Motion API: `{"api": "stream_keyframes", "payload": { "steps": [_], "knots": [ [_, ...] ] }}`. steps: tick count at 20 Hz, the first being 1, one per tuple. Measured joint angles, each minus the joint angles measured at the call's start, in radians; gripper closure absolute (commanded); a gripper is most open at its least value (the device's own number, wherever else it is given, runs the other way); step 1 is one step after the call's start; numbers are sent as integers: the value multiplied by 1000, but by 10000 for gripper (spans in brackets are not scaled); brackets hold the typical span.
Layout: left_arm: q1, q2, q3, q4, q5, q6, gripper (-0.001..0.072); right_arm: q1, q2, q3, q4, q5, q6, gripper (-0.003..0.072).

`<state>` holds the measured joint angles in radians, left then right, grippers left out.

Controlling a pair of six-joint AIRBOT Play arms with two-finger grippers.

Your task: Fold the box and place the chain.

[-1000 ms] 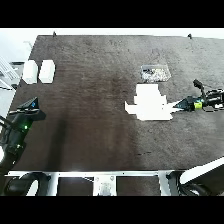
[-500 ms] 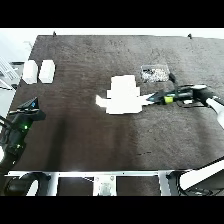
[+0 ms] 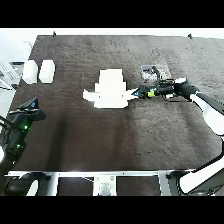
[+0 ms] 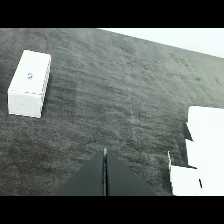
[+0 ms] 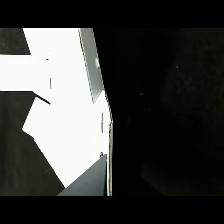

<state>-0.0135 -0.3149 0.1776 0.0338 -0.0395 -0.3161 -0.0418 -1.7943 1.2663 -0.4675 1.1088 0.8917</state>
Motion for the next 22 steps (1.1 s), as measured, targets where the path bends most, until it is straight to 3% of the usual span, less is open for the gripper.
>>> {"api": "stream_keyframes", "payload": {
  "steps": [12, 14, 18, 20, 22],
  "knots": [
    [0, 0, 0, 0, -17, 0, 664, 14, -46, 51, -81, -18, 0, 681],
    [0, 0, 0, 2, -33, 2, 51, 15, -47, 53, -87, -18, -3, 681],
    [0, 0, 2, 11, -60, 10, 61, 15, -48, 55, -92, -18, -5, 681],
    [0, -5, 17, 15, -89, 38, 178, 15, -48, 55, -93, -18, -5, 681],
    [0, -39, 59, 35, -112, 60, 179, 15, -48, 55, -93, -18, -5, 680]
  ]
}}
